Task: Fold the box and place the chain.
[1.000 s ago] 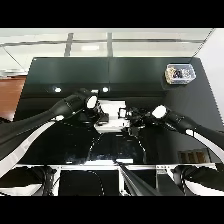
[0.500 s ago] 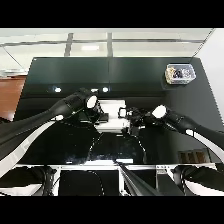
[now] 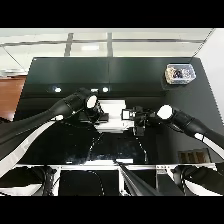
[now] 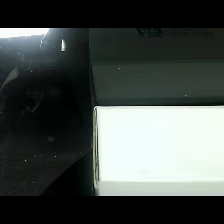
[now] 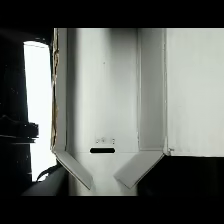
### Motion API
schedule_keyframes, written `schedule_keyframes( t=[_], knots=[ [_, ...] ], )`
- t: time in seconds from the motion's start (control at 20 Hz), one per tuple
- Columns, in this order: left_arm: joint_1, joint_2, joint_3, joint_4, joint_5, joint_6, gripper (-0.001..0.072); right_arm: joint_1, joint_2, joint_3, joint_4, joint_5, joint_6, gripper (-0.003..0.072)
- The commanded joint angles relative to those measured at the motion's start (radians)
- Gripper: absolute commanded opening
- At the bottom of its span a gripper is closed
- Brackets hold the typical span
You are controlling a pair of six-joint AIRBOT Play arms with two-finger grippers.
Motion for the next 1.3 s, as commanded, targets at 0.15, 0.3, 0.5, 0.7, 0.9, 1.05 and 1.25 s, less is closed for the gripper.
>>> schedule_keyframes(
  t=[0.15,0.3,0.5,0.7,0.9,1.05,1.25],
  knots=[
    [0.001,0.000,0.001,-0.004,0.000,0.000,0.0026,0.005,0.002,0.001,0.113,-0.016,0.005,0.0239],
    [0.001,0.000,0.001,-0.005,0.000,0.000,0.0027,0.038,-0.036,0.001,0.230,-0.045,0.005,0.0239],
    [0.000,0.000,0.001,-0.011,-0.003,0.000,0.0027,0.052,-0.073,0.000,0.273,-0.084,0.013,0.0483],
    [0.000,0.000,0.001,-0.011,-0.003,0.000,0.0027,0.052,-0.072,0.000,0.285,-0.075,0.015,0.0361],
    [0.000,0.000,0.001,-0.011,0.001,0.000,0.0027,0.003,-0.010,0.002,0.198,-0.057,0.320,0.0116],
    [0.000,0.000,0.001,-0.011,-0.001,0.000,0.0027,-0.164,0.137,0.033,-0.041,0.160,0.748,0.0018],
    [0.000,0.000,0.001,-0.011,-0.008,0.000,0.0027,-0.549,0.226,0.045,-0.159,0.367,1.089,0.0018]
  ],
)
